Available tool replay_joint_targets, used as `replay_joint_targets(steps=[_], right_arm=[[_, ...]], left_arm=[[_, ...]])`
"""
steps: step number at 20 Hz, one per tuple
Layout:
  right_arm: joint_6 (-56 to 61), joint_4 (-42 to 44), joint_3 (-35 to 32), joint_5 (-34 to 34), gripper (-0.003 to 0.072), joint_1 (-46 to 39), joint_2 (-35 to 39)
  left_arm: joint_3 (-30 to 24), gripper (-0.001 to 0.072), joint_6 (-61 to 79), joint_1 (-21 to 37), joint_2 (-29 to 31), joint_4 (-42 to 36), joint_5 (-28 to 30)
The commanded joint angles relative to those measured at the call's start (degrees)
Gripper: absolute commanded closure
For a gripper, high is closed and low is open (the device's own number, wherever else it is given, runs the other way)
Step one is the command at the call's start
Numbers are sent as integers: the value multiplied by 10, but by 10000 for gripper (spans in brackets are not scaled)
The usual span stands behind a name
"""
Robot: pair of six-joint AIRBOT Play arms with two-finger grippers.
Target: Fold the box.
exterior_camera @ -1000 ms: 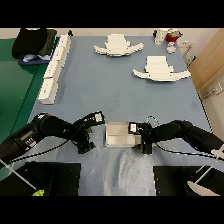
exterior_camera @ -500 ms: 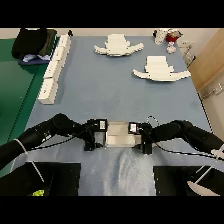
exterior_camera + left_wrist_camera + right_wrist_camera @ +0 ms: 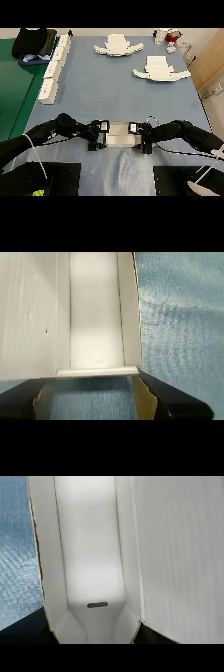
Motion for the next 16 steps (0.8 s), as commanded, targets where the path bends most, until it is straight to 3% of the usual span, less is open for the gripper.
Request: replay_joint_targets(steps=[1, 6, 12, 13, 14, 16], right_arm=[[0, 0, 1, 0, 181, 0, 0], [0, 0, 1, 0, 181, 0, 0], [0, 0, 1, 0, 181, 0, 0], [0, 0, 1, 0, 181, 0, 0], [0, 0, 1, 0, 181, 0, 0], [0, 0, 1, 0, 181, 0, 0]], left_arm=[[0, 15, 15, 0, -21, -13, 0], [2, 15, -12, -26, -26, -3, 45], [2, 17, -20, -47, -27, 6, 59], [2, 33, -20, -49, -28, 6, 61], [2, 131, -20, -50, -28, 6, 62], [2, 136, -20, -50, -28, 6, 62]])
